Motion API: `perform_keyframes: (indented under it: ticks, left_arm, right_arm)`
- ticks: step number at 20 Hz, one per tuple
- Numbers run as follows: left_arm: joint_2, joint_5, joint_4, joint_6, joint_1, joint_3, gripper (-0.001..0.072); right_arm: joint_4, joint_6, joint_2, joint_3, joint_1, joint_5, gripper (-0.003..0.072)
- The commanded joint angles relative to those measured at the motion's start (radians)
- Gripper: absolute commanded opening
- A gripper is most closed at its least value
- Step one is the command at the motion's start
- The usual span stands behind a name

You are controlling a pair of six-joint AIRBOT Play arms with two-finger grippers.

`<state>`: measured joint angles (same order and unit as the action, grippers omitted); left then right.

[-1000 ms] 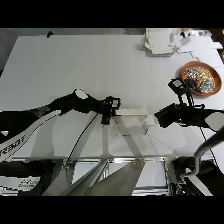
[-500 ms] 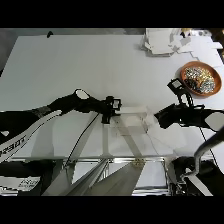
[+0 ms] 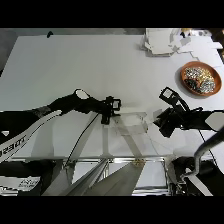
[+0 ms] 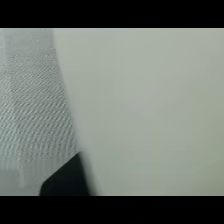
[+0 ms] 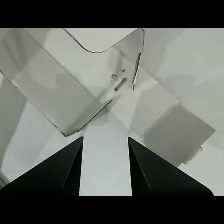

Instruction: Fold the box and place the chain.

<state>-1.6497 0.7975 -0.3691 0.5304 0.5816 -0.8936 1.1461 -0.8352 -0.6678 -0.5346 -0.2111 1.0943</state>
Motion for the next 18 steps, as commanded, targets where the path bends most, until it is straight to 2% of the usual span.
perform_keyframes:
  ticks: [1, 6, 13, 18]
  left_arm:
    - [0.013, 0.011, 0.013, -0.001, 0.001, -0.006, 0.0007]
    - [0.032, 0.079, -0.209, -0.225, -0.002, -0.109, 0.0005]
    - [-0.026, 0.102, -0.170, -0.216, -0.002, -0.113, 0.0006]
    - [-0.032, 0.080, -0.171, -0.213, -0.003, -0.113, 0.0007]
  right_arm:
    - [-0.010, 0.032, 0.000, 0.000, -0.001, 0.023, 0.0311]
    - [-0.002, 0.032, 0.000, 0.000, -0.001, 0.013, 0.0311]
    - [-0.002, 0.032, 0.000, 0.000, -0.001, 0.013, 0.0311]
    - [0.001, 0.032, 0.000, 0.000, -0.001, 0.013, 0.0311]
